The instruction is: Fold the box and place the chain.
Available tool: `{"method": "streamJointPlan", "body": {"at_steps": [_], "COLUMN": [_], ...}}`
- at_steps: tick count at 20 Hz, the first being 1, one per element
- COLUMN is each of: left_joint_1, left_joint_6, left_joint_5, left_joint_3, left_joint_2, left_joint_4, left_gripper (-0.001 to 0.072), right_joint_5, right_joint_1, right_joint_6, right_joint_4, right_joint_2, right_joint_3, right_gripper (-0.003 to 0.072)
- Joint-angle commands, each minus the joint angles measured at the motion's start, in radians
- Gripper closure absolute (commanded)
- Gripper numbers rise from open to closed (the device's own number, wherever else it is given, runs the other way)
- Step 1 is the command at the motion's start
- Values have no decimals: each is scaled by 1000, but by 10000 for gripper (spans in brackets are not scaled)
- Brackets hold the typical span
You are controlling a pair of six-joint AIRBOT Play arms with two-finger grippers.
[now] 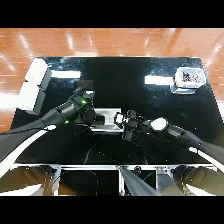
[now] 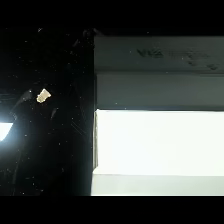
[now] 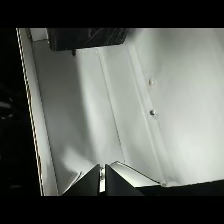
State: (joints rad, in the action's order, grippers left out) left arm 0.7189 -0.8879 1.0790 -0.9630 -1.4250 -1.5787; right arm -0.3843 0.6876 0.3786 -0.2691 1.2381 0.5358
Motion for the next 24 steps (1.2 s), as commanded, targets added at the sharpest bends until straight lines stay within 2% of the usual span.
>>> {"method": "streamJointPlan", "body": {"at_steps": [1, 5, 9, 14, 17, 19, 21, 24], "left_joint_1": [0, -1, -1, -1, -1, -1, -1, -1], "left_joint_6": [-1, -1, -1, -1, -1, -1, -1, -1], "left_joint_5": [-2, -2, -2, -3, -8, -8, -8, -11], "left_joint_3": [0, 0, 0, 0, 0, 0, 0, 0], "left_joint_2": [-1, -1, -1, -1, -1, -1, -1, -1], "left_joint_4": [4, 3, 3, 3, 3, 3, 3, 3], "left_gripper": [683, 683, 683, 683, 683, 683, 683, 683], "right_joint_5": [4, -39, -265, -539, -557, -555, -555, -578], "right_joint_1": [-4, -103, -292, -507, -550, -550, -564, -613], "right_joint_6": [-31, -338, -690, -1083, -1091, -1138, -1320, -1642], "right_joint_4": [-51, -233, -344, -389, -516, -538, -578, -734], "right_joint_2": [-30, -142, -249, -257, -257, -257, -257, -256], "right_joint_3": [1, 0, 0, 0, 0, 0, 0, 0], "right_gripper": [636, 636, 636, 636, 655, 655, 655, 655]}}
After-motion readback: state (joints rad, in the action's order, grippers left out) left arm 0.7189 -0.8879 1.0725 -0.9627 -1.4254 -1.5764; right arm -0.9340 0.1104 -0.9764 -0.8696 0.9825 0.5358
